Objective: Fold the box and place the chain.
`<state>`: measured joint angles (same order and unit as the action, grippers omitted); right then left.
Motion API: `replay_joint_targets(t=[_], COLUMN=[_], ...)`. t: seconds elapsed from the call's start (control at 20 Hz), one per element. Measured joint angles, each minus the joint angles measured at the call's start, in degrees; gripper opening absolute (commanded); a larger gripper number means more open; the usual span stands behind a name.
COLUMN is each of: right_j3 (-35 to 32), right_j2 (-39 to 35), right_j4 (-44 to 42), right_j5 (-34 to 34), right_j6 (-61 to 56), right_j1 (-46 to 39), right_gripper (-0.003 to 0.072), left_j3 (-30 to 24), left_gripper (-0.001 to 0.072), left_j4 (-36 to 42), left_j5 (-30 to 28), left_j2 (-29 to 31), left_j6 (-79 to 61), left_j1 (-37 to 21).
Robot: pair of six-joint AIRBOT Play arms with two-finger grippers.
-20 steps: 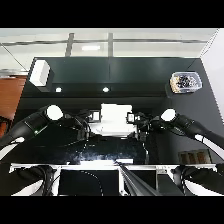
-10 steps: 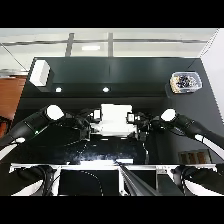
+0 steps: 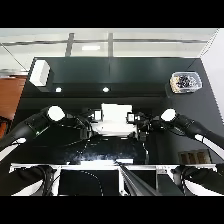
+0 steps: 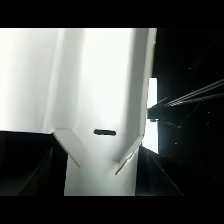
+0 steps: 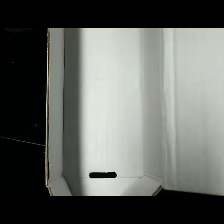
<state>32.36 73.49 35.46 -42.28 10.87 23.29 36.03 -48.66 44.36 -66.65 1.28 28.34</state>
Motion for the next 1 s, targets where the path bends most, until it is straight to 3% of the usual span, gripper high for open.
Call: replay_joint_targets(t=[0.2, 0.3, 0.5, 1.0], right_j3=[0.0, 0.0, 0.0, 0.0], right_j2=[0.0, 0.0, 0.0, 0.0], right_j4=[-0.02, -0.02, -0.09, 0.0], right_j5=[-0.02, -0.02, -0.02, -0.02], right_j6=[-0.02, -0.04, -0.13, 0.02], right_j1=[0.02, 0.02, 0.02, 0.02], right_gripper=[0.0235, 0.0236, 0.0235, 0.0236], left_j3=[0.0, 0.0, 0.0, 0.02], left_gripper=[0.0622, 0.0486, 0.0401, 0.0435], left_j4=[-1.62, -2.29, -3.26, -4.46], left_j5=[-2.12, -3.06, -3.26, -4.22], left_j2=[-0.76, -1.46, -2.14, -2.05], left_j6=[0.0, 0.07, 0.2, 2.6], left_j1=[1.92, 2.4, 2.8, 2.91])
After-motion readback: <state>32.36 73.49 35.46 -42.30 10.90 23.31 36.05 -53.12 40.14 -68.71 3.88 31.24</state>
